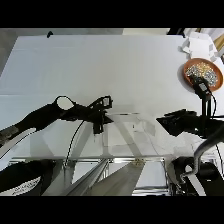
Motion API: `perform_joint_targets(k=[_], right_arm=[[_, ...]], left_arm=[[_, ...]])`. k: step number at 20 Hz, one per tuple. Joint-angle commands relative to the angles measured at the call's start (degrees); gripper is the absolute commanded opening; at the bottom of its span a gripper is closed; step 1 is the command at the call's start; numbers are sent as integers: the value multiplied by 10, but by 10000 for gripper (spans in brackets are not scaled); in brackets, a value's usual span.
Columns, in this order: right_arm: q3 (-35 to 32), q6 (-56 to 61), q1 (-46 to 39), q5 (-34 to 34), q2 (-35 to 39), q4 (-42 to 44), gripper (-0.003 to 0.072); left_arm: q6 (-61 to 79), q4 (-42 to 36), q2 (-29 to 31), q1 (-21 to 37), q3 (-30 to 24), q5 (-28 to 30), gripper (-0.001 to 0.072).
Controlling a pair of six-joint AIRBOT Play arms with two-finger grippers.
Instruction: Fold the box and place the chain.
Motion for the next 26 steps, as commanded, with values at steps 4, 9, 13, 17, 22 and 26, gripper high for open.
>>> perform_joint_targets(k=[4,9,13,17,22,26], right_arm=[[0,-1,0,-3,1,0,473],[0,-1,0,-4,1,0,473],[0,-5,0,-11,1,0,473],[0,-5,0,-14,1,-1,473],[0,-4,0,-21,1,-2,473],[0,-4,0,-22,1,-2,473]], left_arm=[[37,-6,-21,0,-3,36,6],[147,-11,-27,-1,-3,0,6],[193,-84,-50,0,-2,1,6],[255,-150,-86,0,-2,2,5],[309,-194,-93,1,-2,38,5],[309,-155,-104,1,-2,38,5]])
